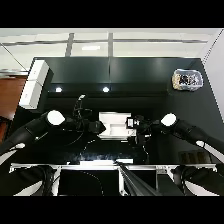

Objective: Fold the box and place the chain.

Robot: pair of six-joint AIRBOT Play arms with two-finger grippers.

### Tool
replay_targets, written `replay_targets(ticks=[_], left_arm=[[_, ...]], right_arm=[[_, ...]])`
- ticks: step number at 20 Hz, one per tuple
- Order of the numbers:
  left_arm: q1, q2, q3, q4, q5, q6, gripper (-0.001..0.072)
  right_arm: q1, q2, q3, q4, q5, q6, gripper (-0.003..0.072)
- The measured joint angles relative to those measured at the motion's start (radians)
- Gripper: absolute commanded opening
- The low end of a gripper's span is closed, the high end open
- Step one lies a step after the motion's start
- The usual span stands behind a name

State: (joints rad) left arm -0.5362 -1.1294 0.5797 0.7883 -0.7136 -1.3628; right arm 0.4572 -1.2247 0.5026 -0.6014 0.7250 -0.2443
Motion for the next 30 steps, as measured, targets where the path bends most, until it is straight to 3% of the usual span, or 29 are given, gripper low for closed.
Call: replay_targets(ticks=[5, 7, 9, 14, 16, 24, 26, 28, 29, 30], left_arm=[[-0.128, -0.048, 0.123, 0.371, -0.059, -0.429, 0.0677], [-0.161, -0.085, 0.172, 0.465, -0.115, -0.549, 0.061], [-0.187, -0.124, 0.214, 0.518, -0.167, -0.629, 0.0591], [-0.227, -0.182, 0.289, 0.581, -0.235, -0.743, 0.0591], [-0.242, -0.194, 0.302, 0.608, -0.247, -0.791, 0.0558], [-0.273, -0.256, 0.339, 0.642, -0.286, -0.879, 0.0553], [-0.282, -0.281, 0.367, 0.651, -0.299, -0.886, 0.0455], [-0.29, -0.299, 0.387, 0.66, -0.32, -0.889, 0.0435], [-0.293, -0.305, 0.393, 0.663, -0.324, -0.896, 0.0346], [-0.295, -0.31, 0.398, 0.666, -0.328, -0.901, 0.0344]], right_arm=[[0.0, 0.0, 0.0, 0.0, 0.0, 0.0, 0.0479], [0.0, 0.0, 0.0, 0.0, 0.0, 0.0, 0.0479], [0.0, 0.0, 0.0, 0.0, 0.0, 0.0, 0.0478], [0.0, 0.0, 0.0, 0.0, 0.0, 0.0, 0.0479], [0.0, 0.0, 0.0, 0.0, 0.0, 0.0, 0.0479], [0.0, 0.0, 0.0, 0.0, 0.0, 0.0, 0.0478], [0.0, 0.0, 0.0, 0.0, 0.0, 0.0, 0.0479], [0.0, 0.0, 0.0, 0.0, 0.0, 0.0, 0.0479], [0.0, 0.0, 0.0, 0.0, 0.0, 0.0, 0.0479], [0.0, 0.0, 0.0, 0.0, 0.0, 0.0, 0.0479]])
